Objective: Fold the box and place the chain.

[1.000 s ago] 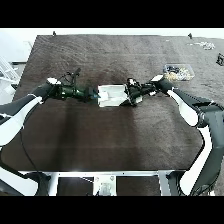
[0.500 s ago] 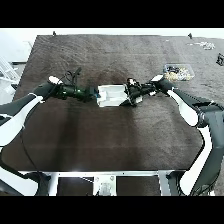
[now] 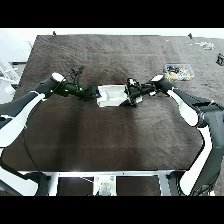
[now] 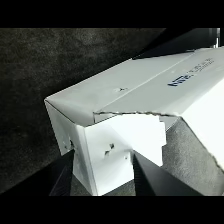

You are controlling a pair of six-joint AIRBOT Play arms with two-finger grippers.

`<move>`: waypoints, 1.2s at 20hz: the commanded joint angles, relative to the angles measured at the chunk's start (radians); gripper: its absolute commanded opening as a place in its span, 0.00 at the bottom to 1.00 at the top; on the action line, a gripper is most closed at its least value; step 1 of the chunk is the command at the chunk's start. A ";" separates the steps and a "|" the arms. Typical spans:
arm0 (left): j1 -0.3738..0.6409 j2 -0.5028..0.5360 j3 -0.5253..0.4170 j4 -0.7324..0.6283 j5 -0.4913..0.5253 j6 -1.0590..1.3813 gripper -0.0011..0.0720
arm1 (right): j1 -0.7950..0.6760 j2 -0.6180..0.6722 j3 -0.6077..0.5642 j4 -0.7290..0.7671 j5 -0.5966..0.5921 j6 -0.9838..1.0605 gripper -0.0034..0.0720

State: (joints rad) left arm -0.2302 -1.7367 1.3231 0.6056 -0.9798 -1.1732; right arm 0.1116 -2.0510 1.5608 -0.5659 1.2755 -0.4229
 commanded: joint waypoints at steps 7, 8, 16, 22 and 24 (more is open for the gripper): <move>-0.011 -0.001 0.018 0.051 0.010 -0.050 0.61 | -0.001 0.000 0.000 0.000 0.000 0.000 0.82; -0.011 -0.001 0.018 0.051 0.011 -0.053 0.61 | -0.001 0.000 0.000 0.000 0.000 0.000 0.82; -0.027 -0.001 0.037 0.106 0.013 -0.114 0.85 | -0.001 0.000 0.000 0.000 0.000 0.000 0.82; -0.049 -0.001 0.043 0.125 0.026 -0.152 0.85 | -0.001 0.000 0.000 0.000 0.000 0.000 0.82; -0.060 -0.001 0.046 0.138 0.039 -0.166 0.85 | -0.001 0.000 0.000 0.000 0.000 0.000 0.82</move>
State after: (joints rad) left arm -0.2771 -1.7378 1.3655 0.7242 -0.9588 -1.3155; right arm 0.1112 -2.0510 1.5608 -0.5655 1.2755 -0.4225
